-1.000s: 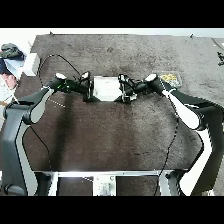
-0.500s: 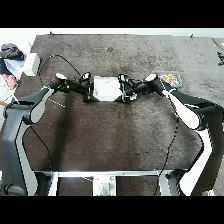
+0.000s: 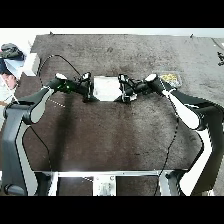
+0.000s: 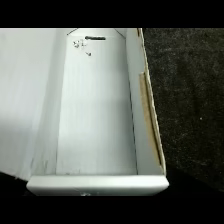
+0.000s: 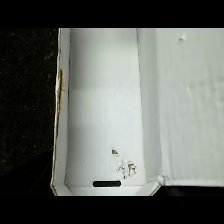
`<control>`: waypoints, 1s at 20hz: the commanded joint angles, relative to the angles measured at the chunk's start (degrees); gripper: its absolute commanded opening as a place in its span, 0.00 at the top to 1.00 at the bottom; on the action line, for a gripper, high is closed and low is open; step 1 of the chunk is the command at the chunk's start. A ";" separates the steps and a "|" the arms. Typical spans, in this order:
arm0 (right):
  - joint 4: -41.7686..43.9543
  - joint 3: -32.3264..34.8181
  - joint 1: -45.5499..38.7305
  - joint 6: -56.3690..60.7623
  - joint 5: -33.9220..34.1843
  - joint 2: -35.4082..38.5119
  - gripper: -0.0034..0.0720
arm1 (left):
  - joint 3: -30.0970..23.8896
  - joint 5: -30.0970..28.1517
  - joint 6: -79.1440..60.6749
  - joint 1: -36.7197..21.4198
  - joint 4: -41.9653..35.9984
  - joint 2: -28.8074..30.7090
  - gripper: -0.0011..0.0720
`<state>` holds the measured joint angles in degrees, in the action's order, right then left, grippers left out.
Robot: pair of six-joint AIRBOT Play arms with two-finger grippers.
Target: Fold the box and place the chain.
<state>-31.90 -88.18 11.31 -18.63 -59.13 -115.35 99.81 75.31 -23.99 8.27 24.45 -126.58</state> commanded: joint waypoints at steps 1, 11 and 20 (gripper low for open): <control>-0.02 -0.04 0.07 -0.04 0.02 -0.02 0.33 | 0.02 0.35 0.00 0.02 0.04 -0.04 0.35; -0.02 -0.04 0.07 -0.04 0.00 -0.02 0.33 | 0.02 0.24 -0.02 0.02 -0.02 -0.02 0.35; -0.55 -0.04 -0.24 -0.02 -0.07 0.42 0.20 | 0.02 0.20 -0.02 0.02 -0.02 -0.02 0.35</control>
